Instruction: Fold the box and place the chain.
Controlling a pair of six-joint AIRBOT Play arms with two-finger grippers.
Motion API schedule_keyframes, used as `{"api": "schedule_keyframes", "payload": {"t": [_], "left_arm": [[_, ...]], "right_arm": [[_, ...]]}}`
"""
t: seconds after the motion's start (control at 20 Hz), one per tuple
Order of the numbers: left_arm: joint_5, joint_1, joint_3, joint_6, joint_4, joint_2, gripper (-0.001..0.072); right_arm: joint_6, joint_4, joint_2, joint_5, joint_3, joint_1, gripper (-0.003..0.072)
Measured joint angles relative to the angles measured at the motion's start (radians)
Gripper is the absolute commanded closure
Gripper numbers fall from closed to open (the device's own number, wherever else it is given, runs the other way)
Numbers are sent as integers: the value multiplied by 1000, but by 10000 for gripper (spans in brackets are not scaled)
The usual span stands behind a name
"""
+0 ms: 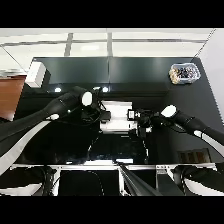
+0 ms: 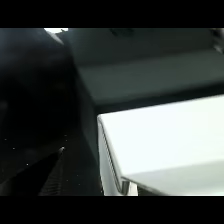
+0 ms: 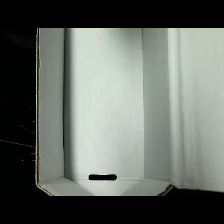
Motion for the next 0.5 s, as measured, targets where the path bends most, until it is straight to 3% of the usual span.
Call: {"api": "schedule_keyframes", "payload": {"t": [0.5], "left_arm": [[-48,-124,63,-291,173,-42,229]], "right_arm": [[0,0,0,0,0,0,488]]}}
